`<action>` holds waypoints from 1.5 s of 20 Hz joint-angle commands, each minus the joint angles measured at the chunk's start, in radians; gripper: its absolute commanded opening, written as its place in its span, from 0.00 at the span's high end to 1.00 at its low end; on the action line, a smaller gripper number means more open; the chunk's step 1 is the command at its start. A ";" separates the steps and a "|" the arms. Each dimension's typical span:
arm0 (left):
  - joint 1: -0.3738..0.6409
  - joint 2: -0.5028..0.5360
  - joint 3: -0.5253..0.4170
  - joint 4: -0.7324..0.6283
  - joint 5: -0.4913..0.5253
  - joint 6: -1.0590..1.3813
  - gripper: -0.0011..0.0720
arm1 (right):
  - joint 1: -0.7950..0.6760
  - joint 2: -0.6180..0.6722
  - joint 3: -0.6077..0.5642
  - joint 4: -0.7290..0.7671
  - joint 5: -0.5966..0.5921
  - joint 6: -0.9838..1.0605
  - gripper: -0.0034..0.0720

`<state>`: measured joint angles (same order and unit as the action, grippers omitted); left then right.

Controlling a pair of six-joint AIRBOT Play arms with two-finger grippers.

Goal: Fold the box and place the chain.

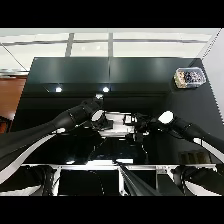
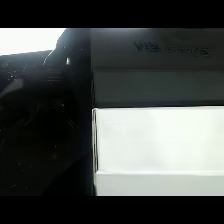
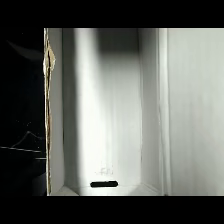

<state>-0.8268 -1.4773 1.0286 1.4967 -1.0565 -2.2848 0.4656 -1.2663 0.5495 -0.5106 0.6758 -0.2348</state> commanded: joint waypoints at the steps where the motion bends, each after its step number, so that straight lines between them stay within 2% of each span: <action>1: 0.000 0.000 0.001 -0.002 0.004 0.004 0.95 | 0.000 0.000 0.001 0.002 0.001 0.001 0.30; 3: 0.000 0.000 0.001 -0.002 0.002 0.004 0.95 | 0.000 0.003 0.001 0.000 0.001 0.008 0.00; 5: 0.000 0.000 0.001 -0.002 0.002 0.004 0.95 | -0.004 0.031 0.002 -0.048 0.001 0.078 0.00; 9: 0.000 0.000 0.001 -0.002 -0.002 0.007 0.95 | -0.011 0.146 0.002 -0.252 0.056 0.209 0.00; 14: 0.000 0.000 0.001 -0.003 -0.001 0.007 0.95 | -0.010 0.164 0.002 -0.269 0.063 0.205 0.00; 15: 0.000 0.000 0.001 -0.003 -0.001 0.007 0.95 | -0.010 0.164 0.002 -0.269 0.063 0.205 0.19; 16: 0.000 0.000 0.001 -0.003 -0.001 0.007 0.95 | -0.010 0.164 0.002 -0.269 0.064 0.205 0.31; 18: 0.000 0.000 0.001 -0.003 -0.001 0.007 0.95 | -0.007 0.164 0.001 -0.265 0.067 0.205 0.31; 19: 0.000 0.000 0.001 -0.003 -0.001 0.007 0.95 | -0.004 0.161 0.001 -0.252 0.073 0.206 0.44; 20: 0.000 0.000 0.001 -0.003 -0.001 0.007 0.95 | 0.001 0.157 0.001 -0.244 0.081 0.207 0.70; 26: 0.000 0.000 0.001 -0.003 -0.001 0.007 0.95 | 0.035 0.087 0.001 -0.018 0.053 0.221 0.72; 30: 0.000 0.000 0.001 -0.003 -0.001 0.007 0.95 | 0.035 0.085 0.001 -0.023 0.042 0.223 0.72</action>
<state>-0.8268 -1.4773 1.0290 1.4956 -1.0592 -2.2772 0.4976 -1.1732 0.5507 -0.5682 0.7242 -0.0151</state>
